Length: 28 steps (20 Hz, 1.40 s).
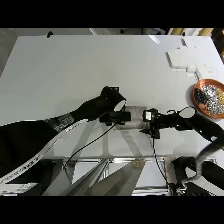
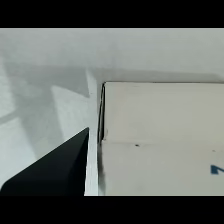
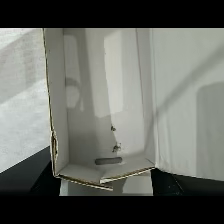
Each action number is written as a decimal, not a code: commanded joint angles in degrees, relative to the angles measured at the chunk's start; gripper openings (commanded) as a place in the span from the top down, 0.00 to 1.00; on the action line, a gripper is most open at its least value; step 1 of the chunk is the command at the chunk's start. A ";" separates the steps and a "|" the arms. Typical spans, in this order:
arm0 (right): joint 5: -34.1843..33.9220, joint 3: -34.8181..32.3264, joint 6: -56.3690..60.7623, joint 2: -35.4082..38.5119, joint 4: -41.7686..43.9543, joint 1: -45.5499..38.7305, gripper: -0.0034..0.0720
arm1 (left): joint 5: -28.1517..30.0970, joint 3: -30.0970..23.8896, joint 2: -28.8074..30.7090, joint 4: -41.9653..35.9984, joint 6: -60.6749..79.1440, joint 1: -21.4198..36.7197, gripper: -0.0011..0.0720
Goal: Fold the box and place the chain.
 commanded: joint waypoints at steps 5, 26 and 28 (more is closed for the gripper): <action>0.02 0.00 0.00 0.00 0.00 0.00 0.42 | 1.95 -1.70 -0.39 1.22 -2.36 -0.87 0.57; 0.02 0.00 0.00 0.00 0.00 0.00 0.42 | 0.81 -3.52 0.26 0.76 6.47 -0.52 0.78; 0.02 0.00 0.00 0.00 0.00 0.00 0.42 | 0.90 -3.52 0.66 0.76 6.84 -0.28 0.78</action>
